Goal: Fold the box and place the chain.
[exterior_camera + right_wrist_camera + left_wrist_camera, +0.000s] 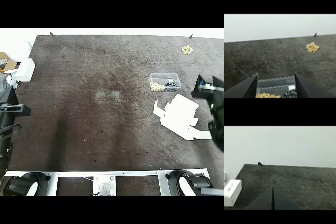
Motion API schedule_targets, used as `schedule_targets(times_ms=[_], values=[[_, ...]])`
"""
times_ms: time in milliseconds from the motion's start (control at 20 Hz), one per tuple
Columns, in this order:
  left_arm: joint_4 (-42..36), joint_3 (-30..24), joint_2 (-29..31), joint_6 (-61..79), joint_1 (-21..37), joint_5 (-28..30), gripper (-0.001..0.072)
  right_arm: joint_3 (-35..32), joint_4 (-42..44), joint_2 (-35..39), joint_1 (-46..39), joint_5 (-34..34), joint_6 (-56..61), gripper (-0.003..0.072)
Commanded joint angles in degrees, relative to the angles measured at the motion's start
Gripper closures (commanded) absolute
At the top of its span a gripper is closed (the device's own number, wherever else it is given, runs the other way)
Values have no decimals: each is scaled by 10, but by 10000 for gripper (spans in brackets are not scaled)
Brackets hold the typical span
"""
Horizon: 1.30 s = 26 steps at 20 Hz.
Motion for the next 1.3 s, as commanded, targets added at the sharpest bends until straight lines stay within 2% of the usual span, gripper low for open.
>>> schedule_targets(times_ms=[0,100,200,350,500,550,600,700,750,1000,1250], values=[[0,0,0,0,1,0,699,100,-54,-163,-132,210,164,167],[0,0,0,0,1,0,699,156,-249,-236,-239,402,403,166],[0,0,0,0,1,0,700,214,-375,-282,-332,565,537,166],[0,0,0,0,1,0,700,289,-432,-321,-457,756,595,167],[0,0,0,0,0,0,699,334,-505,-348,-540,872,621,169],[0,0,0,0,0,0,700,337,-529,-354,-554,883,633,298],[0,0,0,0,0,0,700,337,-555,-360,-567,885,640,366],[0,0,0,0,1,0,700,337,-596,-375,-581,885,639,337],[0,0,0,0,1,0,700,337,-610,-387,-584,885,638,263],[0,0,0,0,1,0,700,337,-628,-464,-585,913,593,262],[0,0,0,0,1,0,700,337,-669,-507,-585,892,583,262]])
